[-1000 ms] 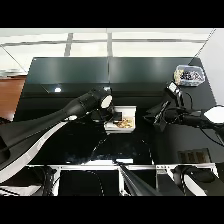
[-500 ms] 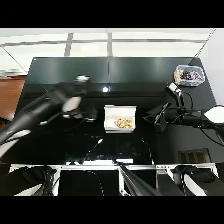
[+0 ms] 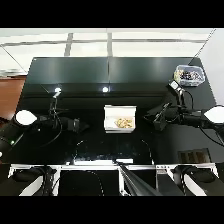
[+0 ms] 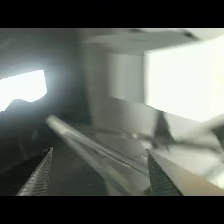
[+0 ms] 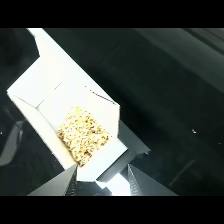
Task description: Fold the box and place the chain.
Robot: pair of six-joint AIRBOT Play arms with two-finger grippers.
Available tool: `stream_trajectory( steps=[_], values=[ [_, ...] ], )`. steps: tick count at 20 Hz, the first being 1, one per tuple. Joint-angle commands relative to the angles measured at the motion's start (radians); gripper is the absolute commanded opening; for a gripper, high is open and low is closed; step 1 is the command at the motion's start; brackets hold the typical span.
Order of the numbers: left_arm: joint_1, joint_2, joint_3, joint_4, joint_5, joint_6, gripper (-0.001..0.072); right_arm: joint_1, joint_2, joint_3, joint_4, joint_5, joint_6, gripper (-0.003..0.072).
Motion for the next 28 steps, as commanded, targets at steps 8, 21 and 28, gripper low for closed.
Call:
stream_trajectory(
  steps=[8, 21, 28],
  values=[
    [-0.136, -0.222, 0.059, -0.218, 0.059, 1.271, 0.0714, 0.0, 0.001, 0.001, 0.0, -0.04, 0.043, 0.0379],
    [-0.181, -0.468, 0.27, -0.173, 0.008, 1.239, 0.0713, 0.0, 0.001, 0.001, 0.0, -0.041, 0.043, 0.0379],
    [-0.209, -0.47, 0.271, -0.141, 0.032, 1.205, 0.0713, 0.0, 0.001, 0.0, 0.0, -0.047, 0.043, 0.0379]
  ],
)
